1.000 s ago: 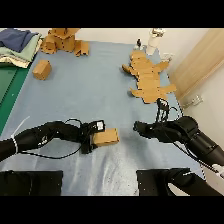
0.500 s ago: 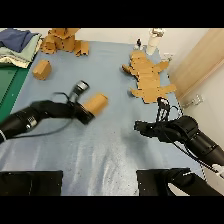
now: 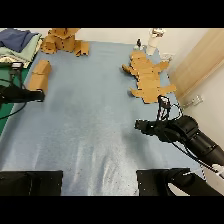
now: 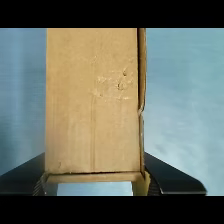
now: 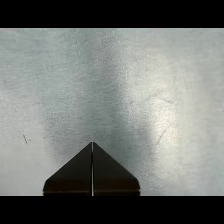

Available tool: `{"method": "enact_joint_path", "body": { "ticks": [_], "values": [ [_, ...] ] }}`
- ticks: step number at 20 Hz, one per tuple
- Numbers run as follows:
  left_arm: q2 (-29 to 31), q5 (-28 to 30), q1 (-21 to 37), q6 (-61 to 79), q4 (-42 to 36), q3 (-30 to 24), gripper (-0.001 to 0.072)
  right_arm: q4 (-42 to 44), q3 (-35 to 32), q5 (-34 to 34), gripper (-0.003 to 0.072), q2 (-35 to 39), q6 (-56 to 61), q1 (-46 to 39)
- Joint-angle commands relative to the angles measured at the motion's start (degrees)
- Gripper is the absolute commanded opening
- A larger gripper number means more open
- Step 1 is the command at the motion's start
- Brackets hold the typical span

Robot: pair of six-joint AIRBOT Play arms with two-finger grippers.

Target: Fold the box.

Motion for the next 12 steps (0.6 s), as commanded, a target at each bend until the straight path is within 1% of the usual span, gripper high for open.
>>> {"method": "enact_joint_path", "body": {
  "ticks": [1, 4, 6, 9, 12],
  "values": [
    [-2.3, -2.5, 6.0, 1.3, 2.7, 0.2, 0.0591, -0.9, 0.0, 2.7, 0.0003, 0.0, 0.0, 0.0],
    [-6.5, -7.2, 5.9, 1.4, 2.7, 0.4, 0.0591, -0.9, 0.0, 5.5, 0.0003, 0.0, 0.0, 0.0],
    [-10.1, -8.5, 5.9, 2.6, 2.9, 2.0, 0.0592, -0.9, 0.0, 7.3, 0.0002, 0.0, 0.0, 0.0],
    [-16.9, -8.2, 5.9, 3.7, 2.9, 6.9, 0.0591, -0.9, 0.0, 9.1, 0.0003, 0.0, 0.0, 0.0],
    [-22.6, -8.5, 5.2, 4.0, 2.9, 13.6, 0.0592, -0.9, 0.0, 10.2, 0.0003, 0.0, 0.0, 0.0]
  ]
}}
